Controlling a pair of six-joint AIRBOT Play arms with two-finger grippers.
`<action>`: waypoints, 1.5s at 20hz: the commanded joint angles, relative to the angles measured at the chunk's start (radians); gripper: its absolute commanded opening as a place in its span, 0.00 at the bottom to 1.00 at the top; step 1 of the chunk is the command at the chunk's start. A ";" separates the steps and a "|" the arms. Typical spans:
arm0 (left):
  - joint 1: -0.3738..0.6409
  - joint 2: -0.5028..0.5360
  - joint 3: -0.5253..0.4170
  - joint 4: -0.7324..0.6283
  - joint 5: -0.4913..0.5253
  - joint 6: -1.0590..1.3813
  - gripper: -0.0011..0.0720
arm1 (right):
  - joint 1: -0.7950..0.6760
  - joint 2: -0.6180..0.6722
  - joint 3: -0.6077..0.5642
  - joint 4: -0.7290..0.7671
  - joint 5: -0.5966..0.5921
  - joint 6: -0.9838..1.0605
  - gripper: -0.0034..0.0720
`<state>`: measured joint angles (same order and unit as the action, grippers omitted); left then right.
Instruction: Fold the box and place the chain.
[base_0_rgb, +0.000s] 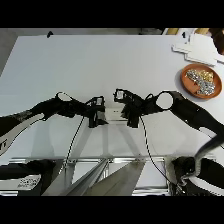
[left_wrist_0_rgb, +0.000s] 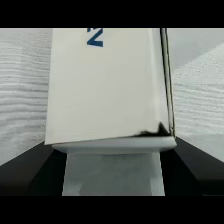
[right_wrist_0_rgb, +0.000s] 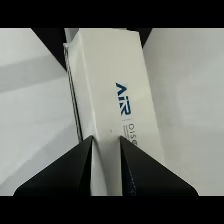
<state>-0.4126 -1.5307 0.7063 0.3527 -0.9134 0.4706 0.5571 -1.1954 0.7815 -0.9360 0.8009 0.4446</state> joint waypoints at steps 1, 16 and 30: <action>0.000 0.000 0.001 0.000 -0.003 0.000 0.22 | 0.001 -0.001 -0.028 0.023 -0.005 0.003 0.26; 0.000 0.000 0.001 0.000 -0.003 0.000 0.22 | 0.000 0.024 -0.032 0.024 -0.035 0.003 0.20; 0.000 0.000 0.001 0.000 -0.003 0.000 0.22 | 0.000 0.037 -0.034 0.058 0.022 -0.009 0.60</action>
<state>-0.4137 -1.5307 0.7063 0.3534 -0.9321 0.4713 0.5564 -1.1862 0.7460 -0.9138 0.8268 0.4458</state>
